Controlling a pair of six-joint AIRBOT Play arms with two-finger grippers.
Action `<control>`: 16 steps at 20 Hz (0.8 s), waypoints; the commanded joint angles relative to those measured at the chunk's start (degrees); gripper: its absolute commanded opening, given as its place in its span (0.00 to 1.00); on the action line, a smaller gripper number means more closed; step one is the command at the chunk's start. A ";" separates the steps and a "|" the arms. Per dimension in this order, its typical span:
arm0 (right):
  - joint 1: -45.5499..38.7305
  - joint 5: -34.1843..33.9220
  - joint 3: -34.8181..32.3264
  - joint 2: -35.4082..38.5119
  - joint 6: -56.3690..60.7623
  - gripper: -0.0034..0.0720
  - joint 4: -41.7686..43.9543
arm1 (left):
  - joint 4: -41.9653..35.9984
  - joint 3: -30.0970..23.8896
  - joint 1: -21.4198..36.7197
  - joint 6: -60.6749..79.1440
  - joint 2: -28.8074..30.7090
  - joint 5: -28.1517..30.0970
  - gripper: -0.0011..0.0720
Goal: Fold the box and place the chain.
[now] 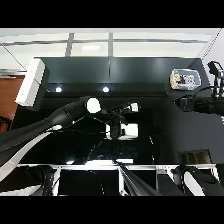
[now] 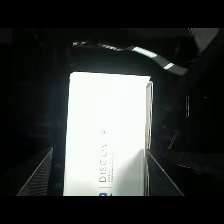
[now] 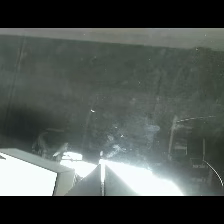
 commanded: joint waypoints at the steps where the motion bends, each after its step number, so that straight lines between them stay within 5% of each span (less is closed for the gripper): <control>1: 0.02 0.07 -0.02 0.04 -0.04 0.07 -0.02 | 0.31 0.07 -0.15 -0.13 -0.04 -1.75 0.99; 12: 0.02 0.07 -0.02 0.04 -0.02 0.07 0.00 | 0.48 0.07 -2.69 -0.11 -1.55 -1.99 0.99; 16: 0.02 0.07 -0.02 0.04 -0.02 0.07 -0.02 | 8.68 0.04 -4.66 -0.13 -2.54 -2.01 0.99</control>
